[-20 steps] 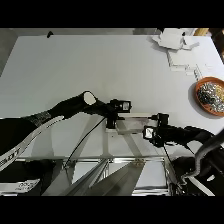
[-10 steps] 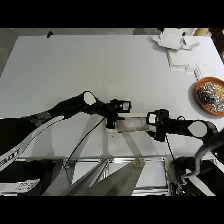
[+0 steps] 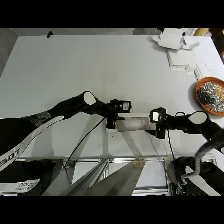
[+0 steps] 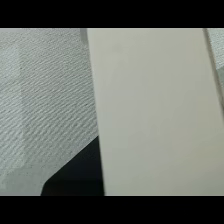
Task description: Fold the box and place the chain.
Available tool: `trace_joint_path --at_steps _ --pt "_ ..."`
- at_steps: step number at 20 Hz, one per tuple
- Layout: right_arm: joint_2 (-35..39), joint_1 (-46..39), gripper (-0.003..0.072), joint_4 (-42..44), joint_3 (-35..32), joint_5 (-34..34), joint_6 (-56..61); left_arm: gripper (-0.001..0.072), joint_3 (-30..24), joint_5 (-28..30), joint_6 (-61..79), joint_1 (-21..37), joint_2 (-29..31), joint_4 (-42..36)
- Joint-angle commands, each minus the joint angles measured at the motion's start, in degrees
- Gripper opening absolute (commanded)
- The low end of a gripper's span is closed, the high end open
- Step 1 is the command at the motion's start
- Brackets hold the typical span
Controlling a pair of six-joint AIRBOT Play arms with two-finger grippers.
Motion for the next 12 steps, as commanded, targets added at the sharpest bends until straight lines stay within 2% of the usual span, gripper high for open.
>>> trace_joint_path --at_steps 1,6,9,12 --pt "-3.7 -1.4 0.0685 5.8 0.0 3.8 -6.2 0.0011 0.0 0.1 0.0 0.0 0.0 0.0" --pt "-8.4 -1.4 0.0678 9.1 0.7 4.1 -7.4 0.0011 0.0 0.0 0.0 0.0 0.0 0.0" --pt "-9.2 -2.0 0.0647 9.2 0.9 4.0 -9.0 0.0011 0.0 0.0 0.0 0.0 0.0 0.0" --pt "-9.2 -3.8 0.0647 9.0 0.9 4.0 -9.7 0.0011 0.0 0.0 0.0 0.0 0.0 0.0"
